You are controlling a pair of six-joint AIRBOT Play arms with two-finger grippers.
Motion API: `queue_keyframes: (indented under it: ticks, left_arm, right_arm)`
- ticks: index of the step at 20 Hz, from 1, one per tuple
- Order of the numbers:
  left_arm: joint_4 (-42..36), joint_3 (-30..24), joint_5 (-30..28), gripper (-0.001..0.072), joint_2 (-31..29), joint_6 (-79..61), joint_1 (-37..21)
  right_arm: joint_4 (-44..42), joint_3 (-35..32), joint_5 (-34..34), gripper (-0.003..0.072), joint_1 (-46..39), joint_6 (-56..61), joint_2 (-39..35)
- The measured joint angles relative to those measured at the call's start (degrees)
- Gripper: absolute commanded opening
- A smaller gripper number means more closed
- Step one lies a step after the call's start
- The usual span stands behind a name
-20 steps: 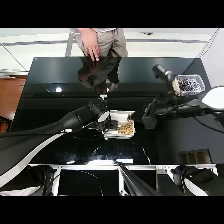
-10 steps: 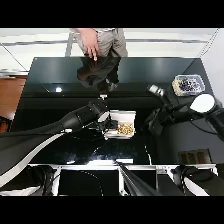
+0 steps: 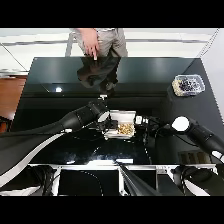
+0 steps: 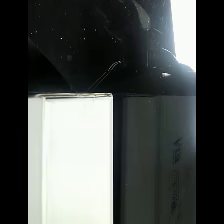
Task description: Fold the box and place the chain.
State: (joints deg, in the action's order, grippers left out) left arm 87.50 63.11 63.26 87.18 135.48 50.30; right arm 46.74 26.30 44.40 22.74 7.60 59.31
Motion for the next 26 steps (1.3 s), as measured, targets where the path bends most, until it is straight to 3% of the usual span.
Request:
queue_keyframes:
  ticks: [9, 11, 13, 14, 16, 23, 24, 25, 26]
  left_arm:
    - [-0.02, 0.0, 0.04, 0.0032, 0.0, 0.0, 0.0]
    - [-0.02, 0.0, 0.07, 0.0032, 0.0, -0.02, 0.0]
    - [-0.02, 0.0, 0.04, 0.0032, 0.0, 0.0, 0.0]
    - [-0.02, 0.0, 0.07, 0.0032, 0.0, 0.0, 0.0]
    - [-0.02, 0.0, 0.09, 0.0032, 0.0, 0.0, 0.0]
    - [-0.04, 0.0, 0.2, 0.0032, 0.02, 0.0, 0.0]
    - [-0.04, 0.0, 0.2, 0.0032, 0.0, -0.02, 0.0]
    - [-0.04, 0.0, 0.2, 0.0032, 0.0, 0.0, 0.0]
    - [-0.04, 0.0, 0.22, 0.0032, 0.02, -0.02, 0.0]
  right_arm:
    - [-2.62, -0.92, -5.38, 0.0506, 0.94, -5.07, 3.41]
    - [-2.95, -0.96, -5.79, 0.0464, 0.98, -5.27, 3.54]
    - [-3.23, -0.96, -6.49, 0.0158, 0.98, -5.33, 3.65]
    - [-3.26, -0.96, -6.88, 0.0055, 0.98, -5.42, 3.67]
    - [-3.3, -0.96, -7.04, 0.0006, 0.98, -5.44, 3.72]
    - [-2.25, -0.92, -6.16, 0.001, 0.98, 1.81, 1.7]
    - [-1.49, -0.92, -5.7, 0.0133, 0.98, 3.63, 1.07]
    - [-0.92, -0.92, -5.22, 0.0355, 0.98, 5.33, 0.52]
    - [-0.2, -0.92, -4.68, 0.0469, 0.98, 6.69, 0.22]
